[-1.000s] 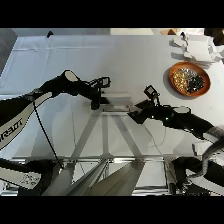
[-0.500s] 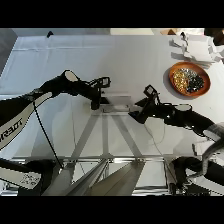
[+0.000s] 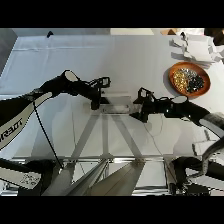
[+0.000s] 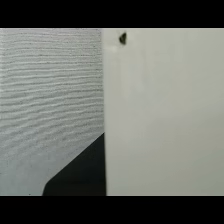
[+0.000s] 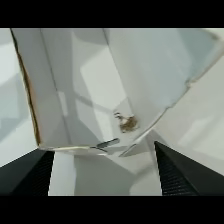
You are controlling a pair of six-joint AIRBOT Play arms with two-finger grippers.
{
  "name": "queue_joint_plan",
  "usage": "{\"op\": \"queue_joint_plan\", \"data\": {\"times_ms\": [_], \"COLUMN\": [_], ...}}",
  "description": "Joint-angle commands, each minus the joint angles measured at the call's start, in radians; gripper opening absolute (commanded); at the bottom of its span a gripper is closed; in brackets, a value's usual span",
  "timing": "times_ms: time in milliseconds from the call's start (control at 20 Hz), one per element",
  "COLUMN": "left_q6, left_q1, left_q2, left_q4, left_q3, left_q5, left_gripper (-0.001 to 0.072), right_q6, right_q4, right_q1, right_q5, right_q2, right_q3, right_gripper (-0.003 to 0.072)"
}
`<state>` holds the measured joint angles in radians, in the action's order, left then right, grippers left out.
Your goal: Fold the box and place the chain.
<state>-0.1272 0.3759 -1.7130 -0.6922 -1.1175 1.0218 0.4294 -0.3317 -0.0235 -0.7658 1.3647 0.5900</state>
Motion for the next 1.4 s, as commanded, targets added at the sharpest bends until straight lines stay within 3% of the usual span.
{"op": "queue_joint_plan", "data": {"times_ms": [0,450,1350], "left_q6": [0.000,0.000,0.000], "left_q1": [0.000,0.000,0.000], "left_q2": [0.000,0.000,0.000], "left_q4": [0.000,0.000,0.000], "left_q3": [0.000,0.000,0.000], "left_q5": [0.000,0.000,0.000], "left_gripper": [0.0010,0.0010,0.0011], "right_q6": [0.082,0.174,0.182], "right_q4": [-0.037,-0.052,0.000], "right_q1": [0.019,0.019,-0.023], "right_q5": [-0.075,-0.216,-0.187], "right_q2": [0.046,0.159,0.202], "right_q3": [0.069,0.140,0.158], "right_gripper": [0.0719,0.0719,0.0718]}}
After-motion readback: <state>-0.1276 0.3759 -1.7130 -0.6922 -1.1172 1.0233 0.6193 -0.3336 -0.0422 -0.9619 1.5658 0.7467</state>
